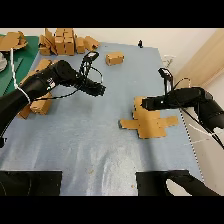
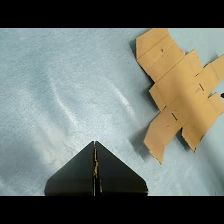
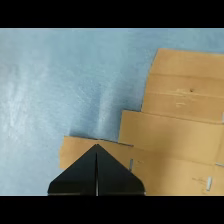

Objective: Fold the box.

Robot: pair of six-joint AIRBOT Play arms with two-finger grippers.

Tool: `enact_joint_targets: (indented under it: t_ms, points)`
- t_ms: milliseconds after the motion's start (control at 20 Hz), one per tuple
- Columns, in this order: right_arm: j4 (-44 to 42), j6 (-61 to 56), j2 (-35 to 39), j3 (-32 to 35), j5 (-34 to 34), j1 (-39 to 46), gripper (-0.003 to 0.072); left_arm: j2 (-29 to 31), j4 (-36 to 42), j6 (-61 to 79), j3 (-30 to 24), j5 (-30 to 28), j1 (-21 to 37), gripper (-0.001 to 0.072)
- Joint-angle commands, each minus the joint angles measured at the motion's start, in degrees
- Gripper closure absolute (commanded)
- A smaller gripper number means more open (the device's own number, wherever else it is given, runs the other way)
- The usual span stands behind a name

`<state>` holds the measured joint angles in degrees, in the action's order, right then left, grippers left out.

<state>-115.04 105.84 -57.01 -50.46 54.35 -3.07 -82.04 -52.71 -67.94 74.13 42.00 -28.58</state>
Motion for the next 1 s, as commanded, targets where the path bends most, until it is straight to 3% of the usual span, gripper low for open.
enact_joint_targets:
  t_ms: [0,200,250,350,400,550,750,950]
  points:
    - [-0.7,-0.5,0.0,-0.1,-1.7,-0.5,0.0682,0.0,0.0,0.0,0.0,0.0,0.0,0.0698]
    - [1.6,-4.3,-0.1,-0.1,-0.5,-0.2,0.0661,0.0,0.0,0.0,0.0,0.0,0.0,0.0697]
    - [5.3,-7.6,-0.2,-0.1,-0.5,0.2,0.0579,0.0,0.0,0.0,0.0,0.0,0.0,0.0697]
    - [16.4,-15.5,-0.6,-0.8,0.3,2.6,0.0523,0.0,0.0,0.0,0.0,0.0,0.0,0.0697]
    - [21.2,-18.3,-1.3,-1.7,1.5,5.1,0.0414,0.0,0.0,0.0,0.0,0.0,0.0,0.0698]
    - [24.2,-18.3,-4.6,-5.8,5.0,16.5,0.0262,0.0,0.0,0.0,0.0,0.0,0.0,0.0698]
    - [23.7,-12.2,-11.0,-10.0,7.1,31.1,0.0233,0.0,0.0,0.0,0.0,0.0,0.0,0.0697]
    - [20.3,2.0,-17.0,-10.3,10.6,38.6,0.0233,0.0,0.0,0.0,0.0,0.0,0.0,0.0698]
